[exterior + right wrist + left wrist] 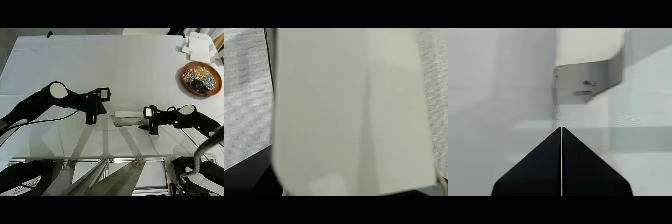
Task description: Fold the box and place the chain.
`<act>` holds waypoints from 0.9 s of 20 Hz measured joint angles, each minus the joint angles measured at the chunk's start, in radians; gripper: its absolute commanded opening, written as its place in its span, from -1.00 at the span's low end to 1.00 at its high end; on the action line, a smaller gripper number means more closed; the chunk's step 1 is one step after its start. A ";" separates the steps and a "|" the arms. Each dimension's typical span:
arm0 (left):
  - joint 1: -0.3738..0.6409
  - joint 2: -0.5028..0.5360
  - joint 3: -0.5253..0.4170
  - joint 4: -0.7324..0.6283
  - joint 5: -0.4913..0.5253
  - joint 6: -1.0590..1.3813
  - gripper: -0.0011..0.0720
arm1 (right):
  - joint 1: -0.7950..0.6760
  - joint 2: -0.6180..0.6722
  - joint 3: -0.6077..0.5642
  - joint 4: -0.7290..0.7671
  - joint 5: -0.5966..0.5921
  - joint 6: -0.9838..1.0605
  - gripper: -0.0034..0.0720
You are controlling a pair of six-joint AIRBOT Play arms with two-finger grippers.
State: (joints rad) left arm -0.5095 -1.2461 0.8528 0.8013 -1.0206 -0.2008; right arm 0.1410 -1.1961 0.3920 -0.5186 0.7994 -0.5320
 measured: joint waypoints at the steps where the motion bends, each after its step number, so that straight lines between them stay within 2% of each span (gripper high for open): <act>1: -0.004 0.008 0.000 0.000 -0.034 -0.048 -0.97 | 0.000 0.000 0.000 0.000 0.000 0.000 0.15; 4: -0.071 0.013 0.000 -0.010 -0.093 -0.153 -0.96 | 0.000 0.000 0.000 0.000 0.000 0.000 0.15; 7: -0.190 -0.003 0.000 -0.032 -0.041 -0.199 -0.96 | 0.000 0.000 0.000 0.000 0.000 0.000 0.15; 11: -0.304 -0.035 0.000 -0.101 0.187 -0.247 -0.96 | 0.000 0.000 0.000 0.000 0.001 0.000 0.15; 18: -0.344 -0.096 0.000 -0.265 0.660 -0.351 -0.97 | 0.000 0.000 0.000 0.000 0.001 0.000 0.15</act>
State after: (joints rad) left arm -0.8539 -1.3418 0.8524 0.5362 -0.3611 -0.5514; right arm 0.1410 -1.1961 0.3920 -0.5186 0.8005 -0.5320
